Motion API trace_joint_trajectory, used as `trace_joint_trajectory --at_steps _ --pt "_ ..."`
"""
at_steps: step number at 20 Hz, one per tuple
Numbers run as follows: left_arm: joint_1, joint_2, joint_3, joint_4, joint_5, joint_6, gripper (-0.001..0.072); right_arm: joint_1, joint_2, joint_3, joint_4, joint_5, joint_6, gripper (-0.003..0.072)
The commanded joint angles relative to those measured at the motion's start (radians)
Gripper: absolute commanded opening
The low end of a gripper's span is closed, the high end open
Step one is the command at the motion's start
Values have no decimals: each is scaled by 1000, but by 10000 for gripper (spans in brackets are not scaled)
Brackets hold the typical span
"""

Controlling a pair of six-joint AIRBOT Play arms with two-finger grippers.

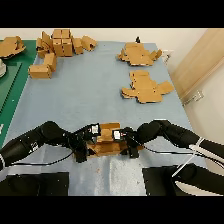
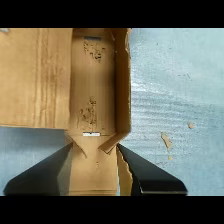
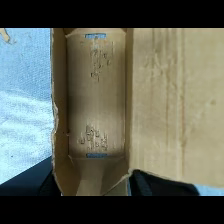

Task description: Fold the box.

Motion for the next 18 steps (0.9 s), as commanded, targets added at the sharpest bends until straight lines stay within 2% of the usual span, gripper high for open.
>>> trace_joint_trajectory --at_steps 1,2,3,18 --pt "-11 -1 1 18 37 -23 360 1 -1 0 0 0 0 572" --pt "-11 -1 1 19 35 -22 180 1 -1 0 0 0 0 572" --pt "-11 -1 1 18 35 -22 166 1 -1 0 0 0 0 572" --pt "-25 -27 1 -51 37 -18 165 1 -1 0 0 0 0 572"
